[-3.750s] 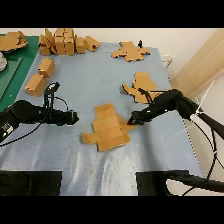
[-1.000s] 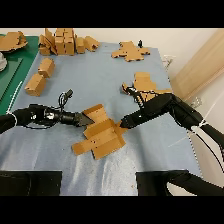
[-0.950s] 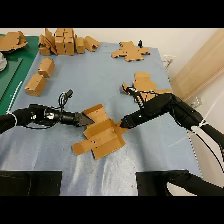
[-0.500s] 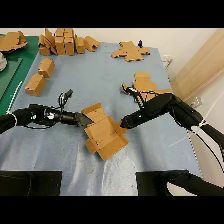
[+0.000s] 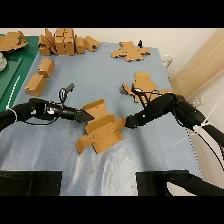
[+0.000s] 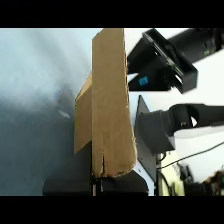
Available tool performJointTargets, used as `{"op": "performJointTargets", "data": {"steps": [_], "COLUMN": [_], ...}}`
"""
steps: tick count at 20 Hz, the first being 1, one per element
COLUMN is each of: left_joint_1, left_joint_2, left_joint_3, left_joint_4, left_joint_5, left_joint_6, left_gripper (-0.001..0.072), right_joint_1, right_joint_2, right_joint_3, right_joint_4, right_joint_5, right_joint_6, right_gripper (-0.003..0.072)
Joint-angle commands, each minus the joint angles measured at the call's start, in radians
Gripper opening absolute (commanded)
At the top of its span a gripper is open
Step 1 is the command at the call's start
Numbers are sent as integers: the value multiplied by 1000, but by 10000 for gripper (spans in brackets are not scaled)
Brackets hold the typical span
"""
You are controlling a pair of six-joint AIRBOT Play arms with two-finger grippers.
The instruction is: Fold the box.
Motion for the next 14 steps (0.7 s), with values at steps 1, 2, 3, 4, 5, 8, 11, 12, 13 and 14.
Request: {"op": "performJointTargets", "data": {"steps": [1, 2, 3, 4, 5, 8, 11, 12, 13, 14], "left_joint_1": [-51, -87, -118, -142, -153, -143, -137, -137, -138, -139], "left_joint_2": [0, -1, -2, -10, -23, -106, -184, -194, -193, -191], "left_joint_3": [137, 174, 199, 217, 228, 236, 251, 258, 267, 279], "left_joint_4": [146, 196, 220, 230, 233, 233, 233, 237, 260, 290], "left_joint_5": [-39, -34, -32, -39, -47, -74, -108, -125, -126, -127], "left_joint_6": [28, 29, 45, 71, 87, 135, 167, 167, 166, 159], "left_gripper": [12, 12, 12, 12, 11, 12, 12, 12, 12, 12], "right_joint_1": [-53, -64, -68, -68, -68, -68, -67, -67, -67, -67], "right_joint_2": [37, 55, 70, 85, 97, 108, 106, 106, 106, 106], "right_joint_3": [0, 0, 0, 0, 0, 0, 0, 0, 0, 0], "right_joint_4": [-69, -64, -63, -63, -53, 23, 68, 67, 67, 67], "right_joint_5": [17, 33, 52, 73, 96, 146, 169, 168, 167, 167], "right_joint_6": [103, 127, 143, 166, 188, 212, 212, 212, 212, 212], "right_gripper": [357, 356, 356, 356, 356, 354, 289, 253, 253, 253]}}
